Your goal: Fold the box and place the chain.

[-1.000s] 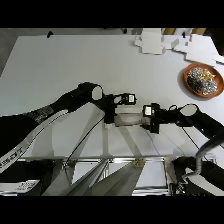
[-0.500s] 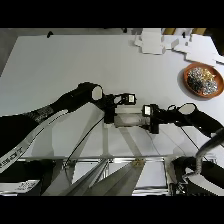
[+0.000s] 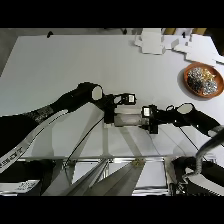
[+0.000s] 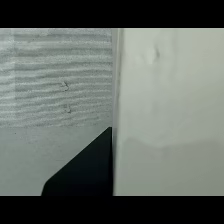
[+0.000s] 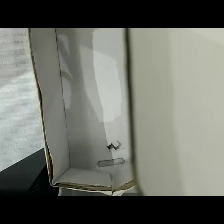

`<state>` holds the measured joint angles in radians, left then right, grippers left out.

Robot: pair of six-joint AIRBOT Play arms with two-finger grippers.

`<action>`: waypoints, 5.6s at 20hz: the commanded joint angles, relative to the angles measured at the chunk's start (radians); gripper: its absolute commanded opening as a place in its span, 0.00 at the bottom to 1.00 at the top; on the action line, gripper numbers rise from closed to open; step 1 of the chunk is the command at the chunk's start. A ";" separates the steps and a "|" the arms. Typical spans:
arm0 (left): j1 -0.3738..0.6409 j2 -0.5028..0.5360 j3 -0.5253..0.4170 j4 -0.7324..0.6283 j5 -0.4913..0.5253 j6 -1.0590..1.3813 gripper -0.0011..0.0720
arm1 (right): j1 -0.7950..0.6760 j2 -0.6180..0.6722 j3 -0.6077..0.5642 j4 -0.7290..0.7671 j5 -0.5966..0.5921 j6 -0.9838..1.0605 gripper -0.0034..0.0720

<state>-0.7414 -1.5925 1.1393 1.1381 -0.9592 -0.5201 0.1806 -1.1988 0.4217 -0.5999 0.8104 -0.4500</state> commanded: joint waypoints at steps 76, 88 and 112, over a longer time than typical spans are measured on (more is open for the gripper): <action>-0.115 0.180 -0.019 0.115 -0.039 -0.531 0.02 | 0.000 -0.003 0.000 0.002 -0.006 -0.004 0.58; -0.080 0.272 -0.211 0.097 -0.030 -0.474 0.02 | 0.000 -0.003 0.000 0.002 -0.006 -0.004 0.58; 0.032 0.323 -0.386 -0.022 0.212 0.063 0.56 | 0.000 -0.003 0.000 0.002 -0.006 -0.004 0.58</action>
<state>-0.7212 -1.2644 0.7536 1.1149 -0.7597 -0.4915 0.1810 -1.2026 0.4210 -0.5987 0.8040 -0.4541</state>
